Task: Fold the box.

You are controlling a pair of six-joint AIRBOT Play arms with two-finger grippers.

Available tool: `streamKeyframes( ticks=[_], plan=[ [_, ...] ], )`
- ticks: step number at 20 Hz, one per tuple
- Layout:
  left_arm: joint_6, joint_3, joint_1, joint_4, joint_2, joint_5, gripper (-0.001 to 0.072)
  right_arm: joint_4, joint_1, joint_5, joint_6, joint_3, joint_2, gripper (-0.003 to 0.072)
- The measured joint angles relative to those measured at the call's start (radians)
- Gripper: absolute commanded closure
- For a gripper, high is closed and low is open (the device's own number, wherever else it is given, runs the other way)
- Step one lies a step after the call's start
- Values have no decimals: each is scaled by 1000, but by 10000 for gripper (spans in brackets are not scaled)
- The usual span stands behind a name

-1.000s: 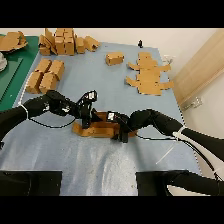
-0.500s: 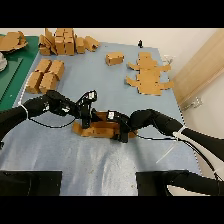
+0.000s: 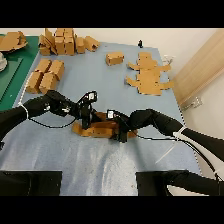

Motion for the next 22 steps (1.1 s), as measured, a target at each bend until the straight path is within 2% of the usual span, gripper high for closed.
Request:
streamKeyframes(
  ticks=[6, 7, 9, 22],
  plan=[
    [0, 0, 0, 0, 0, 1, 697, -4, 0, 0, 0, 0, 0, 0],
    [0, 0, 0, 0, 0, 1, 697, -5, 0, 0, 0, 0, 0, 14],
    [0, 0, 0, 0, 0, 0, 697, -5, 0, -2, 1, 0, -2, 119],
    [-2, 0, -1, -2, 0, 4, 697, -59, -23, 6, 12, 0, -13, 92]
  ],
)
